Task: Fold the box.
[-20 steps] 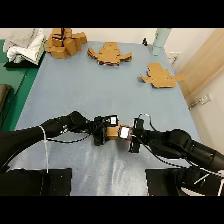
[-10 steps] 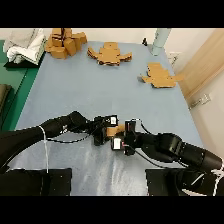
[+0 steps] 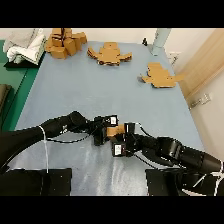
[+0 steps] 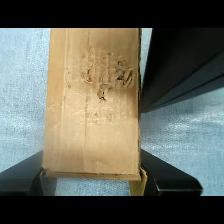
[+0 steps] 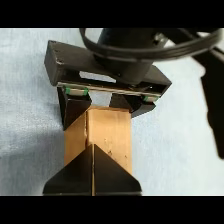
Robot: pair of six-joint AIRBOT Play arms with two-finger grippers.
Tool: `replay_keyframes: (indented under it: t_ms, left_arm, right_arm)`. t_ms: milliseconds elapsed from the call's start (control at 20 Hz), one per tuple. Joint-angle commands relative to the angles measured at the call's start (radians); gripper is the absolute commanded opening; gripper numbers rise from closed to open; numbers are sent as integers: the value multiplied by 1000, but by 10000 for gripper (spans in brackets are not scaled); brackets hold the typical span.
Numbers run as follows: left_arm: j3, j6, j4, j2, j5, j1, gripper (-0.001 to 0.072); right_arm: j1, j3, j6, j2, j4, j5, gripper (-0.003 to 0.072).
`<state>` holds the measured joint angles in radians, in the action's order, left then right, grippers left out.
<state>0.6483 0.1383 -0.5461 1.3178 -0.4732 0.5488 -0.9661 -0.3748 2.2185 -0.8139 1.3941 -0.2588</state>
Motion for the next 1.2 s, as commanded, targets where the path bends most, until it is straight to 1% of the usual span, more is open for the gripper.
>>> replay_keyframes:
  t_ms: [0,200,550,1150]
  left_arm:
    - [0,0,0,0,0,0,470]
    - [0,0,0,0,0,0,470]
    - [0,0,0,0,0,0,470]
    - [0,0,0,0,0,0,471]
  right_arm:
    - [3,3,-2,3,-14,7,3]
    - [7,6,-2,2,-19,3,3]
    - [7,6,-4,-35,-18,5,3]
    - [12,6,-4,-8,-25,19,3]
